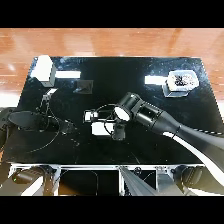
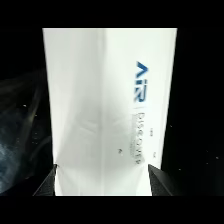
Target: Fold the box and place the chain.
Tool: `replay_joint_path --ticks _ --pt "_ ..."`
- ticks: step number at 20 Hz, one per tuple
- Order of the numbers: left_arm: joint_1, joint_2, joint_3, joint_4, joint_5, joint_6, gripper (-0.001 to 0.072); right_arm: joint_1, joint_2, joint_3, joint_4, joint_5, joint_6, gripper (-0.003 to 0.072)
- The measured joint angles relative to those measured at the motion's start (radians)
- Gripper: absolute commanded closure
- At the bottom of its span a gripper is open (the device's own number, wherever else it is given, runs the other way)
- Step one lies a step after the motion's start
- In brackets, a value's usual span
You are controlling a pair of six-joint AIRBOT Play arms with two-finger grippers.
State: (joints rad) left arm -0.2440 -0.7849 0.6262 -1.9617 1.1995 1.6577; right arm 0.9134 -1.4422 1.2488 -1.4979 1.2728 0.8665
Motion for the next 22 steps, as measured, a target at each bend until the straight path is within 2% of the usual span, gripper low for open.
replay_joint_path --ticks 8,21,22 --pt "0.0 0.0 0.0 0.028 -0.003 0.0 0.024 0.0 0.0 -0.005 0.036 -0.009 -0.008 -0.0034" --pt "0.0 0.0 0.0 0.032 -0.007 0.0 0.024 0.0 0.0 -0.019 -0.056 -0.094 0.015 -0.0034" --pt "0.0 0.0 0.0 0.032 -0.007 0.0 0.024 0.0 0.0 -0.019 -0.057 -0.097 0.016 -0.0016"
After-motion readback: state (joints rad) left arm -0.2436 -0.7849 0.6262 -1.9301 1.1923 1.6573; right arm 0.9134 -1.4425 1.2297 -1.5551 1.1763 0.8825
